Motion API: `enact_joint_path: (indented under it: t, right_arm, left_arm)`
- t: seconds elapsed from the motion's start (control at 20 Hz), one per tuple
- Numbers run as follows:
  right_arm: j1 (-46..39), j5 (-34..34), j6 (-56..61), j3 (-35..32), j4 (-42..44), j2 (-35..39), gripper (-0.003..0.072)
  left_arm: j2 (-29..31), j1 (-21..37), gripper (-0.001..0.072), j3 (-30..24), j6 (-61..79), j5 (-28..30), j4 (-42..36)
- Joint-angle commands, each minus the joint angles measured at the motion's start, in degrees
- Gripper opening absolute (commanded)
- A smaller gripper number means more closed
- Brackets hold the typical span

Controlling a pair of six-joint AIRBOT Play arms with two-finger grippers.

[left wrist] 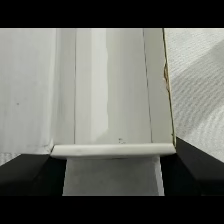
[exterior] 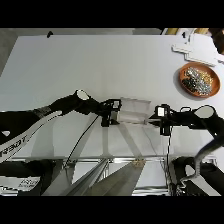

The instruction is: Fold the box and place the chain.

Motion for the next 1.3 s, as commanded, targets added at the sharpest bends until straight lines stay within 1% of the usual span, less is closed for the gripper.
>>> enact_joint_path:
  t: [0.0,0.05,0.1,0.15,0.2,0.25,0.3,0.35,0.45,0.6,0.8,0.85,0.9,1.0,1.15,1.25]
  right_arm:
    - [2.2,-0.6,-0.3,0.0,4.2,-3.3,0.0175]
    - [3.8,-0.8,-0.3,0.0,4.3,-4.4,0.0146]
    - [5.0,-1.0,-0.3,0.0,4.4,-5.6,0.0087]
    - [5.8,-1.6,-0.2,0.0,5.3,-6.8,0.0075]
    - [6.2,-2.4,-0.2,0.0,6.9,-7.8,0.0079]
    - [6.2,-3.3,-0.2,0.0,8.9,-8.2,0.0105]
    - [6.2,-4.4,-0.2,0.0,10.4,-8.2,0.0189]
    - [6.2,-5.1,-0.2,0.0,11.5,-8.2,0.0315]
    - [6.0,-5.6,-0.2,0.0,12.0,-8.2,0.0419]
    - [6.0,-5.6,4.2,0.0,8.9,-7.3,0.0419]
    - [6.0,-5.6,16.7,0.0,-1.8,-0.9,0.0407]
    - [5.7,-5.0,21.1,0.0,-2.6,1.1,0.0392]
    - [5.0,-3.6,25.8,0.0,-2.6,3.3,0.0301]
    - [2.8,-1.0,31.6,0.0,-2.6,8.0,0.0020]
    - [-3.0,-0.9,43.1,0.0,-2.2,14.2,0.0019]
    - [-8.3,-2.5,53.4,0.0,-1.8,15.9,0.0019]
  left_arm:
    - [0.0,0.0,0.0207,0.0,0.0,0.0,0.0]
    - [0.0,0.0,0.0207,0.0,0.0,0.0,0.0]
    - [0.0,0.0,0.0207,0.0,0.0,0.0,0.0]
    - [0.0,0.0,0.0207,0.0,0.0,0.0,0.0]
    - [0.0,0.0,0.0207,0.0,0.0,0.0,0.0]
    - [0.0,0.0,0.0207,0.0,0.0,0.0,0.0]
    - [0.0,0.0,0.0207,0.0,0.0,0.0,0.0]
    - [0.0,0.0,0.0207,0.0,0.0,0.0,0.0]
    - [0.0,0.0,0.0207,0.0,0.0,0.0,0.0]
    - [0.0,0.0,0.0207,0.0,0.0,0.0,0.0]
    - [0.0,0.0,0.0207,0.0,0.0,0.0,0.0]
    - [0.0,0.0,0.0207,0.0,0.0,0.0,0.0]
    - [0.0,0.0,0.0207,0.0,0.0,0.0,0.0]
    - [0.0,0.0,0.0207,0.0,0.0,0.0,0.0]
    - [0.0,0.0,0.0207,0.0,0.0,0.0,0.0]
    - [0.0,0.0,0.0207,0.0,0.0,0.0,0.0]
